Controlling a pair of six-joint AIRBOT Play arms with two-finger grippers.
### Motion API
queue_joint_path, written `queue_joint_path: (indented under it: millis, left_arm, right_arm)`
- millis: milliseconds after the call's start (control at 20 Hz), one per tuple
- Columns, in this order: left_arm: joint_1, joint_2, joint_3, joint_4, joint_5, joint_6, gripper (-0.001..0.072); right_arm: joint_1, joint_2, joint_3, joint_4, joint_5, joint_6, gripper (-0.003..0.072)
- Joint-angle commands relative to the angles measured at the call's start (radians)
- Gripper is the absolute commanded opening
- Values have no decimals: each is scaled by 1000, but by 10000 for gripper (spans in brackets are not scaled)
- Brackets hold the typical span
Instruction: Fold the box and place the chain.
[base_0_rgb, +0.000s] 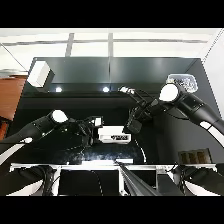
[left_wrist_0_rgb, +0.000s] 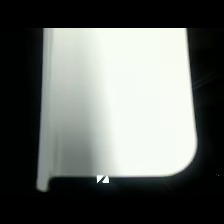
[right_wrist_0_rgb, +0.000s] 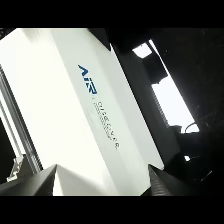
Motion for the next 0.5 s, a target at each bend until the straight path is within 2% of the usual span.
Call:
queue_joint_path:
  millis: [0, 50, 450]
  left_arm:
    - [-1, -1, 0, 0, 0, 0, 491]
    - [-1, -1, 0, 0, 0, 0, 491]
    - [-1, -1, 0, 0, 0, 0, 491]
  right_arm:
    - [2, 0, 0, -10, -12, -5, 514]
    - [2, 0, 0, -15, -13, -14, 491]
    - [82, 0, 0, -61, -27, -21, 489]
